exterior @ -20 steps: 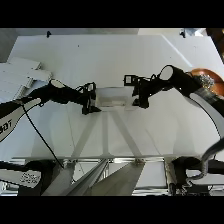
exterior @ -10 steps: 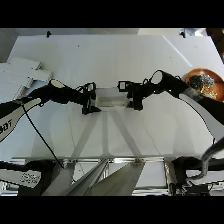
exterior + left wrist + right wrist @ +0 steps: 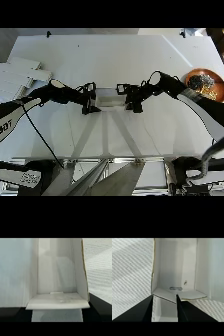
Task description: Fold the box and place the chain.
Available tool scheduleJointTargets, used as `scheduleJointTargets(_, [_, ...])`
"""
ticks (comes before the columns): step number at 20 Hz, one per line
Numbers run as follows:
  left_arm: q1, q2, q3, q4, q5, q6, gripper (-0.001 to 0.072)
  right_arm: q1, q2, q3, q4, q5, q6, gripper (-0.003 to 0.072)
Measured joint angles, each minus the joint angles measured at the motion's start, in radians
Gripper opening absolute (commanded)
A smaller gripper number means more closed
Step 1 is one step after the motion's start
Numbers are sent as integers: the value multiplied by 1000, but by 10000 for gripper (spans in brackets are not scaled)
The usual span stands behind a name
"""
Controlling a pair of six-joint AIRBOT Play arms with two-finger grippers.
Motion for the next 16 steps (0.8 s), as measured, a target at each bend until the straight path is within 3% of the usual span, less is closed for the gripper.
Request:
scheduleJointTargets(7, [0, 0, 0, 0, 0, 0, 172, 0, 0, 0, 21, -50, 7, 283])
scheduleJointTargets(9, [0, 0, 0, 0, 0, 0, 172, 0, 0, 0, 39, -67, 7, 169])
scheduleJointTargets(10, [0, 0, 0, 0, 0, 0, 172, 0, 0, 0, 50, -76, 8, 149])
scheduleJointTargets(15, [0, 0, 0, 1, 0, 1, 172, 15, 0, 0, 88, -91, 10, 155])
scheduleJointTargets(16, [0, 0, 0, 1, 0, 1, 172, 21, 0, 0, 102, -93, 10, 195])
